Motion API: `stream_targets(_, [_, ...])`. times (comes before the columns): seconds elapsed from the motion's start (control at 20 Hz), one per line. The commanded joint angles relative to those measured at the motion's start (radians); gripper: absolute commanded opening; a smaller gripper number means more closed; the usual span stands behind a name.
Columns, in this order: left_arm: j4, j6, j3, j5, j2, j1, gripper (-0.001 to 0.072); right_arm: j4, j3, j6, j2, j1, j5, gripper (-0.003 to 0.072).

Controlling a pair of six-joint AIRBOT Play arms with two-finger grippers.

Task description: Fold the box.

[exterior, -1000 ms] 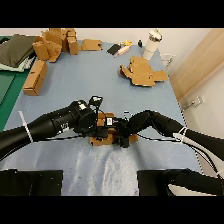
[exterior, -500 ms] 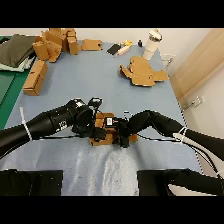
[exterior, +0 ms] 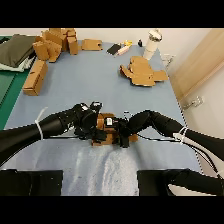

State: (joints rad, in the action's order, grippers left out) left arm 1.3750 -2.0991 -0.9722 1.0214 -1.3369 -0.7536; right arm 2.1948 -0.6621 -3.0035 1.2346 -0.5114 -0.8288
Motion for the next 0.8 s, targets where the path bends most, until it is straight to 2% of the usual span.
stream_targets(0.0, [0.002,-0.039,-0.012,-0.024,-0.014,-0.008,0.047,0.0,0.0,0.003,0.0,0.0,0.0,0.0421])
stream_targets(0.45, [0.109,-0.227,-0.076,0.085,-0.019,-0.053,0.0468,0.0,0.0,0.003,0.0,0.0,0.0,0.0421])
stream_targets(0.6, [0.126,-0.311,-0.087,0.139,-0.049,-0.055,0.0468,0.0,0.0,0.003,0.0,0.0,0.0,0.0421])
stream_targets(0.75, [0.125,-0.366,-0.087,0.111,-0.08,-0.072,0.0468,0.0,0.0,0.003,0.0,0.0,0.0,0.0421])
